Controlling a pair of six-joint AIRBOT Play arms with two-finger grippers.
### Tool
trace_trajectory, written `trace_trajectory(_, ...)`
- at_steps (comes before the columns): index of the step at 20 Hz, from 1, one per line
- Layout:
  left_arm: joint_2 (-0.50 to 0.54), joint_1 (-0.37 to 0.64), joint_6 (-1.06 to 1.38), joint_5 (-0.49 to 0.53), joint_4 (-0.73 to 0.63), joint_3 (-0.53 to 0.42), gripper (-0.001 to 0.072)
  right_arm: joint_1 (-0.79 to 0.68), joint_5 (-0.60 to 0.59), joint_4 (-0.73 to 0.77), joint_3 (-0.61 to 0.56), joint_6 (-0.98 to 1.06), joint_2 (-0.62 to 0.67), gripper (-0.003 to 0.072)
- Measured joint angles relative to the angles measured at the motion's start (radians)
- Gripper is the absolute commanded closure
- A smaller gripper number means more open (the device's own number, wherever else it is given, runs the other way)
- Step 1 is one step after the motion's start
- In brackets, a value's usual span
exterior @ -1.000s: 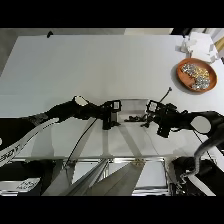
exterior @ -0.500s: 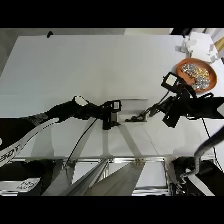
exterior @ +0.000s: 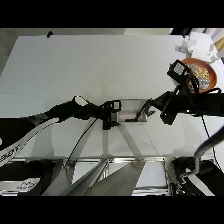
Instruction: Fold the box and place the chain.
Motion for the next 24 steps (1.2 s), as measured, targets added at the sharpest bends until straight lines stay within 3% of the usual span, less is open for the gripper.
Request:
trace_trajectory(9,0.0,0.0,0.0,0.0,0.0,0.0,0.0698,0.02,-0.015,0.097,0.0,-0.003,-0.162,0.0668)
trace_trajectory(20,0.0,0.0,0.0,0.0,0.0,0.0,0.0698,0.1,-0.097,-0.034,-0.002,-0.007,-0.32,0.0667)
trace_trajectory(22,0.0,0.0,0.0,0.0,0.0,0.0,0.0698,0.102,-0.104,-0.048,-0.002,-0.008,-0.332,0.0588)
trace_trajectory(24,0.0,0.0,0.0,0.0,0.0,0.0,0.0698,0.103,-0.108,-0.058,-0.002,-0.008,-0.338,0.0578)
